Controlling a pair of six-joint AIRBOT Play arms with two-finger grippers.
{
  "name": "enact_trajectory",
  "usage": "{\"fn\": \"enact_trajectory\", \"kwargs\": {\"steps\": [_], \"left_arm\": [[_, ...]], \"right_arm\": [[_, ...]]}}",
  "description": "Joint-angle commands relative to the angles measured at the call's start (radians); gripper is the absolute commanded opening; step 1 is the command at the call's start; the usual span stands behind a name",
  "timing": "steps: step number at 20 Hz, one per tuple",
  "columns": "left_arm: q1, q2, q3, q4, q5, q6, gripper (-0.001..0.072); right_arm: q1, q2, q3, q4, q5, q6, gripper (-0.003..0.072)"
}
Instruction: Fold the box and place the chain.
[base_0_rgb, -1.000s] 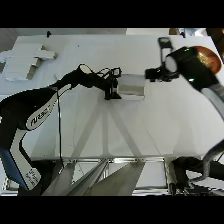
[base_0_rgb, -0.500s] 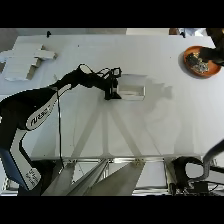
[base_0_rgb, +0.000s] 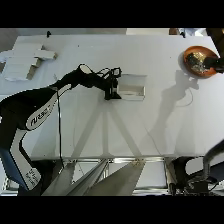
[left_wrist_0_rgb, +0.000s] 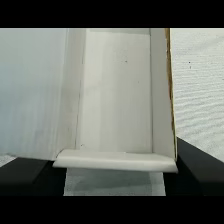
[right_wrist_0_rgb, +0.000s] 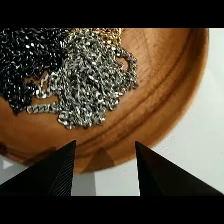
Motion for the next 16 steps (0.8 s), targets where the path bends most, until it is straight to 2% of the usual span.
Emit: {"fn": "enact_trajectory", "kwargs": {"steps": [1, 5, 6, 9, 12, 16], "left_arm": [[0.000, 0.000, 0.000, 0.000, 0.000, 0.000, 0.0350], [0.000, 0.000, 0.000, 0.000, 0.000, 0.000, 0.0350], [0.000, 0.000, 0.000, 0.000, 0.000, 0.000, 0.0350], [0.000, 0.000, 0.000, 0.000, 0.000, 0.000, 0.0350], [0.000, 0.000, 0.000, 0.000, 0.000, 0.000, 0.0350], [0.000, 0.000, 0.000, 0.000, 0.000, 0.000, 0.0350]], "right_arm": [[-0.008, -0.111, 0.035, 0.000, -0.096, 0.021, 0.0406], [-0.006, -0.154, 0.036, 0.000, -0.149, 0.022, 0.0376], [-0.006, -0.160, 0.036, 0.000, -0.146, 0.021, 0.0302], [-0.006, -0.163, 0.036, 0.000, -0.170, 0.021, 0.0209], [-0.002, -0.161, 0.036, -0.003, -0.169, 0.021, 0.0030], [0.032, -0.121, 0.050, -0.057, -0.122, 0.011, 0.0010]]}}
